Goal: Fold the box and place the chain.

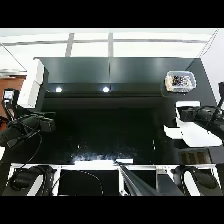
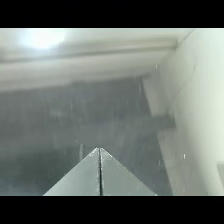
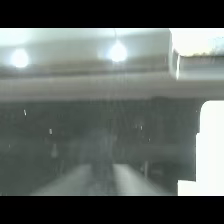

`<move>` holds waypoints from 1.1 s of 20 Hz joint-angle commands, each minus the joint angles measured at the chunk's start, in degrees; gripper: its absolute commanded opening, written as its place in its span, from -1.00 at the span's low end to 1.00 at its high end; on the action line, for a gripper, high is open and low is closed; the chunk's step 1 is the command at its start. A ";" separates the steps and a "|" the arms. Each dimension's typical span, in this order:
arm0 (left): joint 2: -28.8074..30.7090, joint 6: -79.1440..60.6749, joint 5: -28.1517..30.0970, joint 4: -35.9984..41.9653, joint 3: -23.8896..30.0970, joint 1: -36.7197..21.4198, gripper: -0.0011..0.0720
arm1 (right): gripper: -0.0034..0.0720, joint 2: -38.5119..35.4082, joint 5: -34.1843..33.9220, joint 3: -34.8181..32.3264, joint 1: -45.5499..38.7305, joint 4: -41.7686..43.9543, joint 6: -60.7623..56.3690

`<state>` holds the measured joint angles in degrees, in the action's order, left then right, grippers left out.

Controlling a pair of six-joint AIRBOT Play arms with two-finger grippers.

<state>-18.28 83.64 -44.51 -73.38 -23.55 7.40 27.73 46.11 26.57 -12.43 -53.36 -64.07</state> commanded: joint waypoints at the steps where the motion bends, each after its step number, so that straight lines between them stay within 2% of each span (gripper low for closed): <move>1: -0.15 0.66 9.88 3.61 0.04 0.07 -0.89 | 1.00 0.85 -6.23 -0.02 -0.13 -2.10 -3.91; 3: -0.15 0.66 16.59 7.30 0.04 0.04 -0.89 | 1.00 4.15 -9.55 0.20 -1.81 -12.09 -18.03; 5: -0.17 0.66 20.74 8.31 0.04 0.04 -0.84 | 1.00 9.92 -8.72 2.34 -5.18 -20.13 -24.00; 6: -0.59 0.70 22.43 8.33 0.04 0.02 -0.19 | 1.00 13.31 -8.37 4.46 -7.28 -23.26 -24.00; 7: -1.42 0.90 23.45 8.41 0.04 0.04 1.00 | 1.00 16.50 -8.20 6.97 -9.66 -25.73 -24.02; 10: -5.75 0.79 18.16 9.64 0.00 0.09 0.95 | 1.00 26.84 -6.47 16.41 -19.78 -32.22 -24.37; 13: -10.51 0.81 10.64 9.66 0.00 0.09 0.95 | 1.00 36.44 0.24 26.12 -32.20 -35.15 -25.33; 17: -14.38 0.81 9.77 11.34 0.00 0.09 0.95 | 1.00 46.95 10.34 34.12 -47.39 -34.86 -24.44; 18: -15.21 0.81 8.72 11.56 0.00 0.09 0.94 | 0.99 49.27 12.07 35.45 -49.96 -33.31 -20.11; 19: -15.82 0.76 6.93 11.43 0.00 0.09 0.95 | 0.99 51.41 14.12 36.54 -52.09 -28.87 -10.97; 20: -16.37 0.79 5.14 11.26 0.00 0.07 0.95 | 0.99 53.77 17.46 38.01 -53.77 -22.38 -0.55; 22: -16.72 0.81 4.76 11.34 0.00 0.15 0.95 | 0.99 58.62 24.65 41.51 -55.98 -12.04 10.12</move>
